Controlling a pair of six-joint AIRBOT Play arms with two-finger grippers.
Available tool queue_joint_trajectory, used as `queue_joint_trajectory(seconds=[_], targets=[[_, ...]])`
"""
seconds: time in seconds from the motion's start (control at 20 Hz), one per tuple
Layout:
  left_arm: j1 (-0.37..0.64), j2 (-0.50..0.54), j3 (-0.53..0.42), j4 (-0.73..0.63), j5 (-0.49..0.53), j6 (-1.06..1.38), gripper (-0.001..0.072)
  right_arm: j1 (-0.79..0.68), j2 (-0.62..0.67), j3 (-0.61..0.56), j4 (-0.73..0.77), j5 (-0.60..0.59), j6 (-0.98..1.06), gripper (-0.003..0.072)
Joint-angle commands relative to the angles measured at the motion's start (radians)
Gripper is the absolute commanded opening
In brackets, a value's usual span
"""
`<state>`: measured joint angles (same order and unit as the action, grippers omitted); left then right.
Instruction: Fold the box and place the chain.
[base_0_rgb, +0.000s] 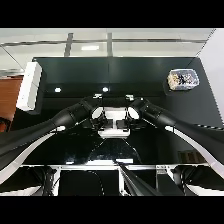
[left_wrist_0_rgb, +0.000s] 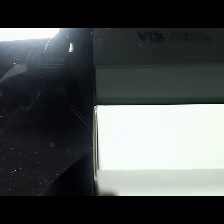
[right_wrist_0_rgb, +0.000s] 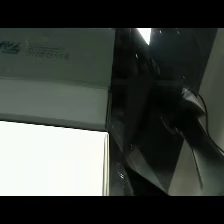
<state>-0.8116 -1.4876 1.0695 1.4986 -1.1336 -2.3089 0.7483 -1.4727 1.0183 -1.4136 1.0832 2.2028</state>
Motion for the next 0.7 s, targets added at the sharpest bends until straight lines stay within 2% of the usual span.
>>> queue_joint_trajectory(seconds=[0.0, 0.05, 0.1, 0.4, 0.45, 0.55, 0.65], targets=[[0.001, 0.0, 0.0, 0.0, 0.0, 0.001, 0.0028, 0.0, -0.008, 0.0, 0.001, -0.027, 0.0, 0.0246], [0.001, 0.0, 0.0, 0.0, 0.0, 0.001, 0.0028, 0.0, -0.008, 0.0, 0.001, -0.024, 0.0, 0.0147], [0.001, 0.0, 0.0, 0.0, 0.0, 0.001, 0.0028, 0.0, -0.008, 0.0, 0.0, -0.024, 0.0, 0.0014], [0.001, 0.0, 0.0, 0.0, 0.0, 0.001, 0.0028, 0.0, -0.008, 0.0, -0.001, -0.024, 0.015, 0.0018], [0.001, 0.0, 0.0, 0.0, 0.0, 0.001, 0.0028, 0.0, -0.005, 0.0, -0.002, -0.025, 0.014, 0.0038], [0.001, 0.0, 0.0, 0.0, 0.0, 0.001, 0.0028, 0.0, 0.01, 0.001, -0.003, -0.025, 0.005, 0.0448], [0.001, 0.0, 0.0, 0.0, 0.0, 0.001, 0.0028, 0.0, 0.035, 0.003, -0.005, 0.007, -0.053, 0.0447]])
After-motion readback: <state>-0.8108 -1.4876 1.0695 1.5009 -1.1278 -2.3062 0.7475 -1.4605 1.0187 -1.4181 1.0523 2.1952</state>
